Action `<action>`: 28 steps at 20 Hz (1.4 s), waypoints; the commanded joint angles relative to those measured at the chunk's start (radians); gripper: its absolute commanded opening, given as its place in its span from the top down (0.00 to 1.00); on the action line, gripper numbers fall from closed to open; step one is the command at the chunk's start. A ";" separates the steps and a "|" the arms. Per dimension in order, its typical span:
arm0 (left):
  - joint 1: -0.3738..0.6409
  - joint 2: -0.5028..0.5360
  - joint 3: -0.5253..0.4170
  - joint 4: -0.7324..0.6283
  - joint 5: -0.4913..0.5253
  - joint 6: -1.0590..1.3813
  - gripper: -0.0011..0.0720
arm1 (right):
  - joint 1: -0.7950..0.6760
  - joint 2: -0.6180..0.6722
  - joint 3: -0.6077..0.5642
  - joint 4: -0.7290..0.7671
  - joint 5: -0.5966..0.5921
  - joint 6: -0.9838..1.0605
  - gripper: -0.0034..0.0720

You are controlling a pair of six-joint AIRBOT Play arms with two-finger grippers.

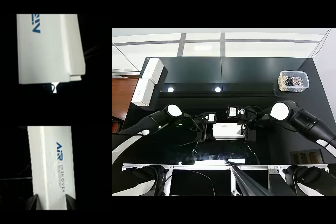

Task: Fold the box and place the chain.

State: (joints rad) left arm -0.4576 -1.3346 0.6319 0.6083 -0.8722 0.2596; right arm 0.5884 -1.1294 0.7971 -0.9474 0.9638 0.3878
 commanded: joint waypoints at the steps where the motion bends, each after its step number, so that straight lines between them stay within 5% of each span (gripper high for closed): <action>1: 0.000 0.000 0.000 0.000 0.000 0.002 0.52 | 0.001 0.000 0.000 0.009 0.000 0.007 0.42; 3: 0.000 0.000 0.000 0.000 0.000 0.002 0.52 | 0.001 0.000 0.000 0.009 0.001 0.010 0.77; 10: 0.000 0.000 0.000 0.000 0.000 0.002 0.52 | 0.001 0.000 0.000 0.009 0.009 0.010 0.77; 12: 0.000 0.000 0.000 0.000 0.000 0.002 0.52 | 0.001 0.000 0.000 0.009 0.017 0.010 0.51; 28: 0.000 0.000 0.000 0.000 0.000 0.002 0.52 | 0.035 -0.029 -0.002 0.007 0.015 0.024 0.51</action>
State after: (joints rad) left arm -0.4576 -1.3346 0.6319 0.6102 -0.8730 0.2630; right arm 0.6178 -1.1503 0.7952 -0.9390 0.9794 0.4088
